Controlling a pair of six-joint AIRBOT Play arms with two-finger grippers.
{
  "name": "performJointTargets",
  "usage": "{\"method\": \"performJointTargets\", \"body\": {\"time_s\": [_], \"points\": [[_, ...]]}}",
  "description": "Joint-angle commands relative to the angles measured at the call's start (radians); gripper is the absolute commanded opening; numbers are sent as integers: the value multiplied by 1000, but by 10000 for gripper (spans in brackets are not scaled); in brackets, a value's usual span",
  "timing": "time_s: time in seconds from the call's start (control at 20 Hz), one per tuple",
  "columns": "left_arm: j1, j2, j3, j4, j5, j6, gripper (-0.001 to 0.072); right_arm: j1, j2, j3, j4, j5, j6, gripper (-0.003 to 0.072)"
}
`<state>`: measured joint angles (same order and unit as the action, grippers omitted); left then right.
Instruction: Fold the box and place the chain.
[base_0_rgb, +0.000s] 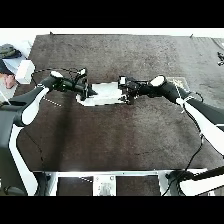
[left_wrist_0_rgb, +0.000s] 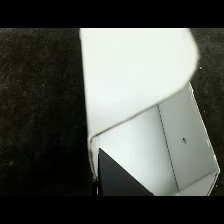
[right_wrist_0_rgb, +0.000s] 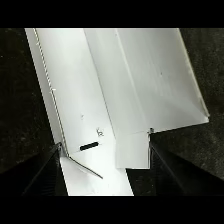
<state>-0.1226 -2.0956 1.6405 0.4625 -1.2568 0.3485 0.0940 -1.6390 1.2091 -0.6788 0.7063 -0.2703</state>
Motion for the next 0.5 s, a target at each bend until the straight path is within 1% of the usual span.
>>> {"method": "performJointTargets", "body": {"time_s": [0.0, 0.2, 0.35, 0.45], "points": [[1, -1, 0, 0, 1, 0, 12, -8, -13, 31, -18, 24, 1, 602], [1, -1, 0, 0, 1, 0, 12, -18, -21, 59, -22, 46, 1, 594], [1, -1, 0, 0, 1, 0, 12, -27, -70, 111, -21, 118, 13, 595], [1, -1, 0, 0, 1, 0, 12, -32, -95, 136, -22, 141, 17, 595]]}}
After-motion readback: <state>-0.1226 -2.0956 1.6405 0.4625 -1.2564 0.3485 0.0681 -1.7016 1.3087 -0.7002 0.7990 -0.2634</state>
